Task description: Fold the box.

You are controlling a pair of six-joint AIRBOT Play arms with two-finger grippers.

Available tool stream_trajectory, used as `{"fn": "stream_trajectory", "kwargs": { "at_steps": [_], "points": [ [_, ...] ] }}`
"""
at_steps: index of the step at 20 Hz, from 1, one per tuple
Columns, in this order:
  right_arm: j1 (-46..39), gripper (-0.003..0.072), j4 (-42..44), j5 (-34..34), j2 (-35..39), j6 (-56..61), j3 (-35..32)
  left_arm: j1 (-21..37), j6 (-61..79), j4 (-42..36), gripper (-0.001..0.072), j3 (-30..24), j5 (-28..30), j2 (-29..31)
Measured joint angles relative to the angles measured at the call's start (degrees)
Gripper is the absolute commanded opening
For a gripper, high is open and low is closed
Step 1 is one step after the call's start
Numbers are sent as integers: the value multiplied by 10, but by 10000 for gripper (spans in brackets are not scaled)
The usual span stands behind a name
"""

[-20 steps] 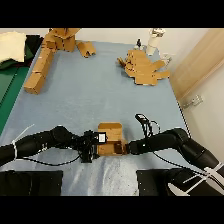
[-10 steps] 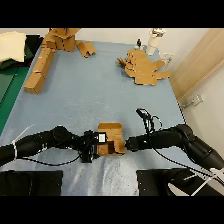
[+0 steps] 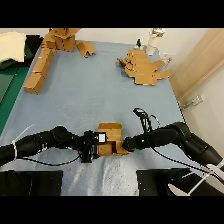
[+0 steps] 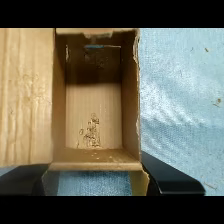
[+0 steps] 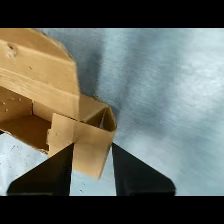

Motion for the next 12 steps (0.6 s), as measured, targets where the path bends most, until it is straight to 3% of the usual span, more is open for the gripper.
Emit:
{"fn": "stream_trajectory", "kwargs": {
  "at_steps": [5, 12],
  "points": [
    [54, 387, -34, -2, -57, 39, 42, 0, 0, 0, 476, 0, 0, 0],
    [139, 380, -123, -49, -141, 182, 113, 0, 0, 0, 476, 0, -1, 0]
  ]
}}
